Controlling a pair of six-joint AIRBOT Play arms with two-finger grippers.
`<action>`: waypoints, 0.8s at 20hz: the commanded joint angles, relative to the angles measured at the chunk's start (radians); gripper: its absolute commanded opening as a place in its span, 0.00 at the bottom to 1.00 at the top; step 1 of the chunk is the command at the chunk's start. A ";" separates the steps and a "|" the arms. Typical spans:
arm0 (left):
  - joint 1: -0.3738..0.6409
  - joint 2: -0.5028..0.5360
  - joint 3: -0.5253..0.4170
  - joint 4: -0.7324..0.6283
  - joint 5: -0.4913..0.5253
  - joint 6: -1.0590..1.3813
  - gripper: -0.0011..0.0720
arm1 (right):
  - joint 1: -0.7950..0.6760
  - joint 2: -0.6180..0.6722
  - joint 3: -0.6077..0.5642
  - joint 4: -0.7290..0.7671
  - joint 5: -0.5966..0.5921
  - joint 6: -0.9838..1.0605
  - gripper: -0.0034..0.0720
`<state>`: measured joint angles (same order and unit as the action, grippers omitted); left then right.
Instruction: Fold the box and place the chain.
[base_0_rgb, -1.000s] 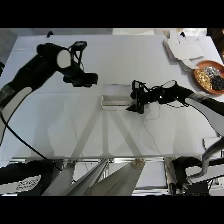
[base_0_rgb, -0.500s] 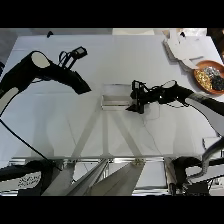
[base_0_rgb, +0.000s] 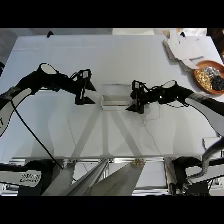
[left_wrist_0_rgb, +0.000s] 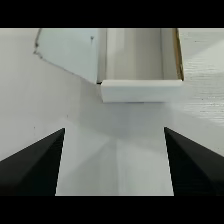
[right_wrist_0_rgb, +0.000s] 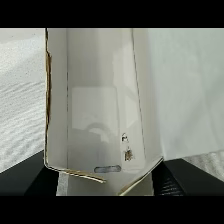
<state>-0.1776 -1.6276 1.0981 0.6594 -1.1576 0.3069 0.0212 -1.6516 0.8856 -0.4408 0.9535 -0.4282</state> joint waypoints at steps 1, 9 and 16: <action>0.000 -0.023 -0.003 -0.091 -0.014 0.113 0.97 | 0.000 0.000 0.000 0.000 0.000 0.000 0.74; -0.031 -0.083 -0.010 -0.106 -0.041 0.123 0.97 | 0.000 0.000 0.000 0.000 0.000 0.000 0.74; -0.048 -0.090 -0.010 -0.124 0.006 0.085 0.97 | 0.000 0.000 0.000 0.000 0.000 0.000 0.74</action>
<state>-0.2218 -1.7142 1.0878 0.5400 -1.1671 0.4099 0.0212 -1.6516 0.8856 -0.4404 0.9531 -0.4278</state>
